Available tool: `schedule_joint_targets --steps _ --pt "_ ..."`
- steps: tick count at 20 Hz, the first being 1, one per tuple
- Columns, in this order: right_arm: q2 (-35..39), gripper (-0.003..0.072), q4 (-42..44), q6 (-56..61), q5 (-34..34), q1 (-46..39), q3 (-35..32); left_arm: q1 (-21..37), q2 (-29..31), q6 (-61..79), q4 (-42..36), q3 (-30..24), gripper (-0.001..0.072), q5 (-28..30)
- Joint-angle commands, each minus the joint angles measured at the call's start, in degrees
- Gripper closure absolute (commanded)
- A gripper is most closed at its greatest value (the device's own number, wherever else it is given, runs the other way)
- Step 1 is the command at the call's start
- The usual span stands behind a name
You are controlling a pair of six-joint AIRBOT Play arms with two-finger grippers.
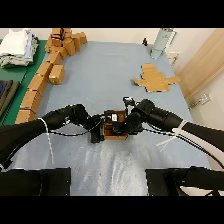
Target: Fold the box.
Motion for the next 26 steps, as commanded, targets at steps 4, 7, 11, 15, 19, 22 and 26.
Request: schedule_joint_targets --steps 4,7,11,15,19,22,26 --pt "-4.7 0.0361 -1.8 6.0 -1.0 0.8 0.6 0.0 0.0 0.0 0.0 0.0 0.0215 0.0" --pt "-4.9 0.0612 -3.2 6.1 -1.1 0.8 0.6 0.0 0.0 0.0 0.0 0.0 0.0215 0.0" --pt "-4.9 0.0684 -4.3 6.1 -2.8 0.8 0.6 0.0 0.0 0.0 0.0 0.0 0.0215 0.0" --pt "-4.7 0.0361 -4.5 6.1 -3.2 0.8 0.6 0.0 0.0 0.0 0.0 0.0 0.0215 0.0" --pt "-4.0 0.0361 -4.4 6.1 -3.2 0.8 0.7 0.0 0.0 0.0 0.0 0.0 0.0215 0.0" --pt "-3.2 0.0361 -4.0 6.1 -3.2 0.8 0.8 0.0 0.0 0.0 0.0 0.0 0.0215 0.0" --pt "-2.5 0.0361 -3.6 6.1 -3.7 0.8 2.0 0.0 0.0 0.0 0.0 0.0 0.0215 0.0"
